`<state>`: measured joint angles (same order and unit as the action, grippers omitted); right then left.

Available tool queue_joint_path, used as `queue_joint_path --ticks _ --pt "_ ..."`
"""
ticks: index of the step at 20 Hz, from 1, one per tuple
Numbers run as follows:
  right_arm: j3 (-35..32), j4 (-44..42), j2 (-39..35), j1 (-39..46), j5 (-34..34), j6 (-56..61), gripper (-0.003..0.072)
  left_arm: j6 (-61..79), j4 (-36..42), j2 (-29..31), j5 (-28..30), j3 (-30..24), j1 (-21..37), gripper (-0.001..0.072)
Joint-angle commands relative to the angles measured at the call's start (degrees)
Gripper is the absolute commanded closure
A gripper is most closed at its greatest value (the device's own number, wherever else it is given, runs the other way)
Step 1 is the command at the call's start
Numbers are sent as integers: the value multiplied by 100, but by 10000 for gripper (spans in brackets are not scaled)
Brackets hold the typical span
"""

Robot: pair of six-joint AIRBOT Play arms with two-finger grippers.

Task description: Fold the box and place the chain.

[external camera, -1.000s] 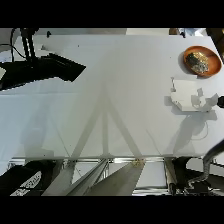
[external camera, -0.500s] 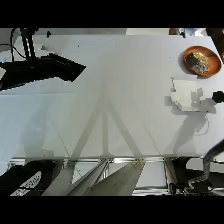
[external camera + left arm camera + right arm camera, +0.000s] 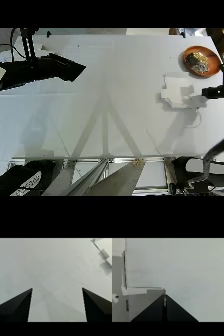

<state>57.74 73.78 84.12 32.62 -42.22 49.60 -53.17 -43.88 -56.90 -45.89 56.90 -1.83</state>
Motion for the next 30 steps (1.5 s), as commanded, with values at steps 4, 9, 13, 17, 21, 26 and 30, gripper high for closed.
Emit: queue_joint_path --ticks 4,9,13,17,21,26,30 --pt "0 -1456 -623 -1231 -402 -20 678 2 -2 -4 2 0 0 13" --pt "0 -3042 -706 -2662 170 -269 678 2 -2 -4 0 0 0 13" --pt "0 -3845 -706 -3652 1204 -660 678 4 0 -4 0 -2 0 13" --pt "-4 -4996 -706 -3945 2223 -1617 679 2 -2 -4 2 0 0 13" --pt "-308 -6212 -695 -3939 2555 -3088 679 2 0 -4 0 -2 0 13" --pt "-1180 -8387 -409 -3939 2105 -6100 679 2 -2 -4 0 0 2 13" --pt "-1353 -9580 111 -3768 1473 -7134 679 2 -2 -4 2 0 2 13"
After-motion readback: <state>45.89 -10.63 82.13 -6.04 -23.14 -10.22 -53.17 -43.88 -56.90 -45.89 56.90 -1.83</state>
